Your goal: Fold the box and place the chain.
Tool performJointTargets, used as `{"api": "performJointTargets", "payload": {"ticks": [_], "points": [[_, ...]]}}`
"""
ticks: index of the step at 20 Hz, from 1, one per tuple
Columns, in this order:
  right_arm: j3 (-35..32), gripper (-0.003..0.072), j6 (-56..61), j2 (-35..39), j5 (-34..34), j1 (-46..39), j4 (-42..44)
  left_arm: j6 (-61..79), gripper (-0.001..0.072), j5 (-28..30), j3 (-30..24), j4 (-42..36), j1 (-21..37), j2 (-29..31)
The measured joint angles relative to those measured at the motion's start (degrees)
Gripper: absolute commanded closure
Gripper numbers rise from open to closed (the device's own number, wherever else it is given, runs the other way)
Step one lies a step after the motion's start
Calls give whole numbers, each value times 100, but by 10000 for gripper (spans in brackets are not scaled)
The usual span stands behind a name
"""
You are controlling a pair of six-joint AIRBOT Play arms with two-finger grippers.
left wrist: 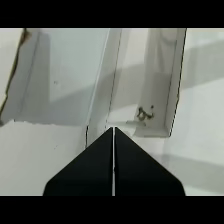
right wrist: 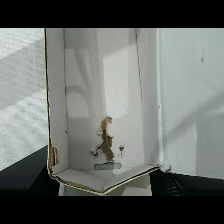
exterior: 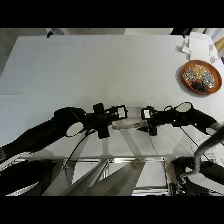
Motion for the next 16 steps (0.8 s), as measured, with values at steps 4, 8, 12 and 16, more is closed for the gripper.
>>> {"api": "performJointTargets", "payload": {"ticks": [4, 8, 12, 16], "points": [[0, 227, 0, 0, 0, 0, 0, 472, 703, -155, -9, 83, 197, -68], [0, 227, 0, 0, -2, 0, 0, 680, 703, -271, -61, 74, 417, -184], [0, 227, 2, 0, -2, 0, 2, 1086, 703, -337, -203, -153, 549, -299], [0, 227, 2, 0, -2, 0, 2, 1574, 696, -374, -280, -326, 588, -437]]}}
